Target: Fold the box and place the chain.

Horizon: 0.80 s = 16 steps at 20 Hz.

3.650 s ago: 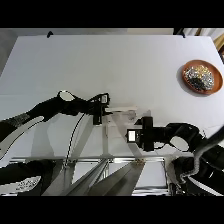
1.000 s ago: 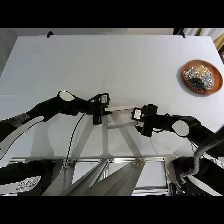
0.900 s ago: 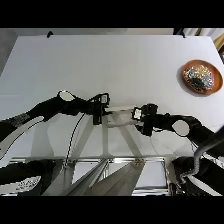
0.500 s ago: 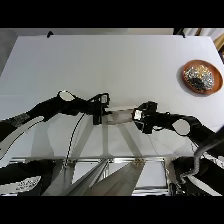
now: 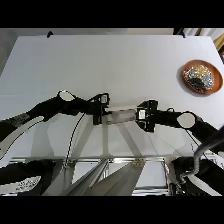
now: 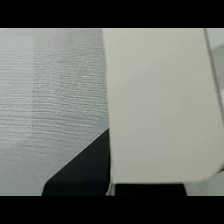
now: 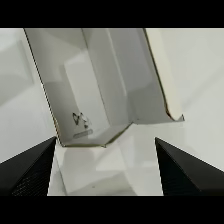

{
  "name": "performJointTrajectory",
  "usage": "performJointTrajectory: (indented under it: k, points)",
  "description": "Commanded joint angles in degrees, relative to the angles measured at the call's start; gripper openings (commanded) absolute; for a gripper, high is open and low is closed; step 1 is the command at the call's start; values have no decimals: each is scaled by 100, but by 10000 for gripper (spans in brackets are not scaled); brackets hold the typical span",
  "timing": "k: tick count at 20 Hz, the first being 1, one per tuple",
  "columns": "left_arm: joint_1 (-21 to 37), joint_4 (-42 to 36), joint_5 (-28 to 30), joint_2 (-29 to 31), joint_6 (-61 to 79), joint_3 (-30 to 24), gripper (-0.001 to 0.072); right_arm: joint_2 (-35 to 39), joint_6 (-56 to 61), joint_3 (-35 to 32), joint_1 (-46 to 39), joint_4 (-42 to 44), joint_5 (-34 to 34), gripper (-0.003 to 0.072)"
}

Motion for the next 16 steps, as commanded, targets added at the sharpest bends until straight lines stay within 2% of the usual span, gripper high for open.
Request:
performJointTrajectory:
  k: [1,6,11,16]
  points:
    - [-4,-2,0,2,0,-2,10,-249,-450,4,-50,509,96,690]
    - [-4,0,0,2,0,-2,10,-457,-662,4,-323,721,125,690]
    - [-4,0,0,2,0,-2,10,-739,-1652,7,-365,1416,208,687]
    - [-4,0,0,2,0,-2,10,-1104,-1947,155,-385,1838,341,683]
